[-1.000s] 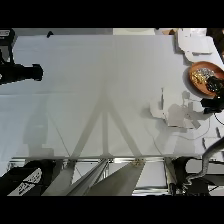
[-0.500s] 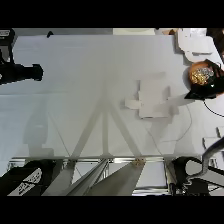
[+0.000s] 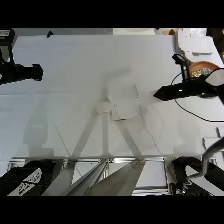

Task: Fold the box and place the chain.

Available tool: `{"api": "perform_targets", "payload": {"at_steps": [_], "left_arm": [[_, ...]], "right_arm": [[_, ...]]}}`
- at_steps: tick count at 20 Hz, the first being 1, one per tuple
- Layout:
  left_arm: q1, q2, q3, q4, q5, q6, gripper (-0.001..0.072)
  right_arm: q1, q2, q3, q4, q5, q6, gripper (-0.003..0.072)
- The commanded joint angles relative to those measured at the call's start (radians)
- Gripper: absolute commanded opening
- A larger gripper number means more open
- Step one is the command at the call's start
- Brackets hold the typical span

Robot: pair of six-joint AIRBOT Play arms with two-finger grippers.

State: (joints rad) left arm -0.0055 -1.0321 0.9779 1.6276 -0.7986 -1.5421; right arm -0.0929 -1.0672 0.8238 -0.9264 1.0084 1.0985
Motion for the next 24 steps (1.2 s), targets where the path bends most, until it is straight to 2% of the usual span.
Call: {"api": "perform_targets", "payload": {"at_steps": [1, 5, 9, 12, 17, 24], "left_arm": [[0.0, 0.001, 0.001, 0.0, 0.001, 0.0, 0.064], [0.0, 0.001, 0.001, 0.0, 0.001, 0.0, 0.064], [0.0, 0.001, 0.001, 0.0, 0.001, 0.0, 0.064], [0.0, 0.001, 0.001, 0.0, 0.001, 0.0, 0.064], [0.0, 0.001, 0.001, 0.0, 0.001, 0.0, 0.064], [0.0, 0.001, 0.001, 0.0, 0.001, 0.0, 0.064]], "right_arm": [[0.141, 0.041, -0.127, 0.086, -0.281, -0.011, 0.0011], [0.298, 0.042, -0.235, 0.156, -0.581, -0.008, 0.0011], [0.365, 0.04, -0.251, 0.148, -0.732, -0.035, 0.0012], [0.365, 0.031, -0.319, 0.14, -0.865, -0.034, 0.001], [0.365, -0.027, -0.385, 0.029, -0.853, -0.035, 0.001], [0.365, -0.032, -0.385, 0.024, -0.874, -0.034, 0.0011]]}}
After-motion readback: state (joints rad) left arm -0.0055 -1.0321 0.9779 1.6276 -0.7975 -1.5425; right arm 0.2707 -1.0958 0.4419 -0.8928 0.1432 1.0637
